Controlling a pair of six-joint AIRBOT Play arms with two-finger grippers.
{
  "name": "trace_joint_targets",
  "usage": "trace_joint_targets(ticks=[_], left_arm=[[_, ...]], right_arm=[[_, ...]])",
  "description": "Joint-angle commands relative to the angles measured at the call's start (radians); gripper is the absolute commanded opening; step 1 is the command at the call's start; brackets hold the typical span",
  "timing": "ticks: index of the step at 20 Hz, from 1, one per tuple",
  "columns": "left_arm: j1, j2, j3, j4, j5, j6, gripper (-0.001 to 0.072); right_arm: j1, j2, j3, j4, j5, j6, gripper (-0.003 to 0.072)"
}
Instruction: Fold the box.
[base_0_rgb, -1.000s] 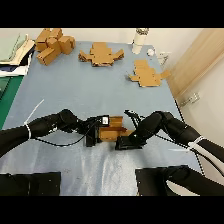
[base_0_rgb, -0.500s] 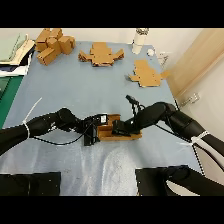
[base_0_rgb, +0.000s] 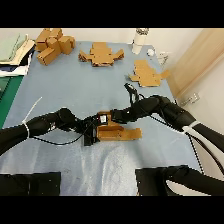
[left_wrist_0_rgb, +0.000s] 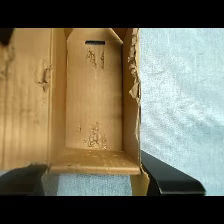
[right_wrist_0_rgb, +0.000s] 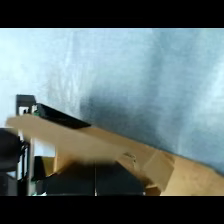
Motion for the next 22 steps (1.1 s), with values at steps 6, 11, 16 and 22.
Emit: trace_joint_targets(ticks=[6, 11, 16, 22], left_arm=[[0.001, 0.000, 0.000, 0.000, -0.002, 0.000, 0.0527], [0.001, 0.000, 0.000, 0.000, -0.002, 0.000, 0.0527], [0.001, 0.000, 0.000, 0.000, -0.002, 0.000, 0.0527], [0.001, 0.000, 0.000, 0.000, -0.001, 0.000, 0.0527]], right_arm=[[0.006, -0.142, 0.002, -0.004, 0.052, -0.142, 0.0004], [0.006, -0.151, 0.002, -0.007, 0.042, -0.171, 0.0004], [0.004, -0.137, 0.005, -0.009, 0.033, -0.172, 0.0003], [0.004, 0.082, 0.060, -0.167, -0.144, -0.171, 0.0003]])
